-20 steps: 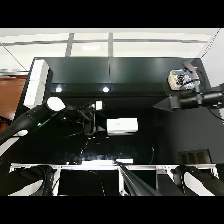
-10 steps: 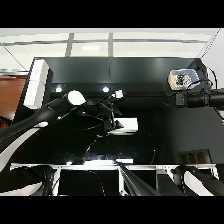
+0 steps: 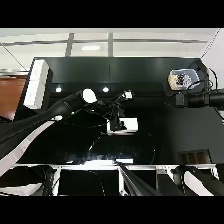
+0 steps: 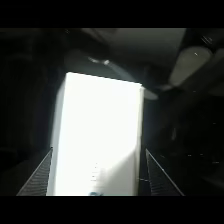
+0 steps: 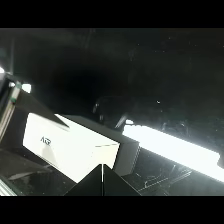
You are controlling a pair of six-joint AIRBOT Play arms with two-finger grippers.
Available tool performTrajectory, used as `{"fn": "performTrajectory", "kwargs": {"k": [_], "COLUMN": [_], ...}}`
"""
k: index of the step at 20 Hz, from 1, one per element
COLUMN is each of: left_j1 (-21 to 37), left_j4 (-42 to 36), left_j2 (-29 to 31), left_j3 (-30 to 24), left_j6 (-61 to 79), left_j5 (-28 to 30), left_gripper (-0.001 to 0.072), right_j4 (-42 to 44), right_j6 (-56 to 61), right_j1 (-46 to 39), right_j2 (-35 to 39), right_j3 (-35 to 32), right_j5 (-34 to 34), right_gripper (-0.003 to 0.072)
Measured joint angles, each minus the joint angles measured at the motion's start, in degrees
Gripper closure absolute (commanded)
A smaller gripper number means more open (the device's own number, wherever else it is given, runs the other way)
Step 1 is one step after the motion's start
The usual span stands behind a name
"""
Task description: Fold the box and place the chain.
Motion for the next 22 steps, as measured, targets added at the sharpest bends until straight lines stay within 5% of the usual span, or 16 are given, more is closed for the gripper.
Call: {"fn": "performTrajectory", "kwargs": {"k": [9,16,17,19,22], "left_j1": [-4.1,-7.8,-8.1,-8.6,-8.7], "left_j4": [7.4,13.1,13.5,15.3,19.6], "left_j2": [-1.6,-3.1,-3.1,-3.1,-2.1], "left_j3": [0.3,0.2,0.2,0.3,0.7], "left_j6": [-1.2,-4.8,-5.5,-6.5,-10.8], "left_j5": [-0.6,5.6,6.4,7.1,4.8], "left_gripper": [-0.0011,-0.0009,0.0026,0.0359,0.0373], "right_j4": [-0.1,-0.8,-1.4,-2.9,-4.3], "right_j6": [0.1,0.0,0.0,0.1,0.2], "right_j1": [0.0,0.0,0.0,0.0,0.0], "right_j2": [0.0,0.0,0.0,0.0,0.0], "right_j3": [0.0,0.0,0.0,0.0,0.0], "right_j5": [-0.3,-0.8,-1.2,-1.9,-2.4], "right_gripper": [0.0668,0.0669,0.0669,0.0669,0.0668]}}
